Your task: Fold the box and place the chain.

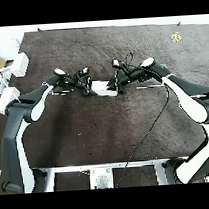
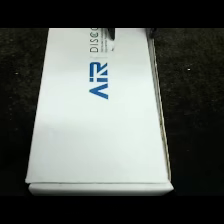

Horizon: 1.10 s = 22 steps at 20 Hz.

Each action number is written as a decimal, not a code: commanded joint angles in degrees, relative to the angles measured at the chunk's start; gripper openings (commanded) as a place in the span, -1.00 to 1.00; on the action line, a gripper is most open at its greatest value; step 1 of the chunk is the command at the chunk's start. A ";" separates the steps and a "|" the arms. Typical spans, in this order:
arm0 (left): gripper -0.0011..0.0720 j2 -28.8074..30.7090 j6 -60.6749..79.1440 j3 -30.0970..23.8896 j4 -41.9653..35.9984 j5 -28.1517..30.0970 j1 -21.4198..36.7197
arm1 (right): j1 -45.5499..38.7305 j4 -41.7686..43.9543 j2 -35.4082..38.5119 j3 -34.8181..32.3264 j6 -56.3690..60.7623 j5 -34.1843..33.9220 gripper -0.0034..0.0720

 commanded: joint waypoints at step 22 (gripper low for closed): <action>-0.01 0.00 0.00 0.02 -0.02 0.33 0.04 | 0.94 -0.11 -2.03 -0.22 3.54 0.02 -0.90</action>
